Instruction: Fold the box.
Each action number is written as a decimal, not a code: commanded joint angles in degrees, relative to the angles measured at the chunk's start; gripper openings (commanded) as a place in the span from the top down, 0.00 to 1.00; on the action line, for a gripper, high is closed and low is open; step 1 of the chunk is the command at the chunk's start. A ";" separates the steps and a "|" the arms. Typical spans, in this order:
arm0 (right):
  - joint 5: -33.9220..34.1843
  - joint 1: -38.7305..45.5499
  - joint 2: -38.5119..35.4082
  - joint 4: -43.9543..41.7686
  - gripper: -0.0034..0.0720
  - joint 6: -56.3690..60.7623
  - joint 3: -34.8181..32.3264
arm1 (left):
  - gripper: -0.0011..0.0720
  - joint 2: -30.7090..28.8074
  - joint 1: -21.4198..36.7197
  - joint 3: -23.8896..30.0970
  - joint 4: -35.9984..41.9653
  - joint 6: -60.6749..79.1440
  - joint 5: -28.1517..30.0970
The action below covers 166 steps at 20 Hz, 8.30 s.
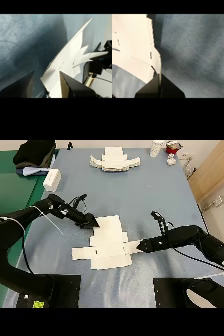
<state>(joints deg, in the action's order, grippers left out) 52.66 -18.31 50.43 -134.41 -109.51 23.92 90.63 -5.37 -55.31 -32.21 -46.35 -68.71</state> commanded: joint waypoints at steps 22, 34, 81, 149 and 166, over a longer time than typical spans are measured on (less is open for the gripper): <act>-0.98 -0.02 -0.09 0.63 0.95 0.17 -0.02 | 0.80 4.20 -1.84 -5.29 -0.09 12.35 -11.82; -1.22 -0.02 -0.09 0.72 0.95 0.17 -0.02 | 0.65 4.20 -4.17 -5.42 -0.46 14.58 -11.37; -5.03 4.63 1.46 37.90 0.45 34.07 15.74 | 0.97 -20.09 -20.17 11.43 3.96 49.70 10.69; 8.70 -48.41 1.73 61.22 0.00 40.30 13.31 | 0.97 -13.05 -21.40 10.01 2.25 44.98 6.69; 1.44 -14.38 1.16 20.98 0.00 -38.21 9.64 | 0.97 -13.05 -21.40 10.01 2.25 44.98 6.69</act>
<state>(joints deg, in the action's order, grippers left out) 54.94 -40.27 51.66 -97.45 -121.75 35.27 77.54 -26.74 -45.34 -29.95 -1.37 -62.02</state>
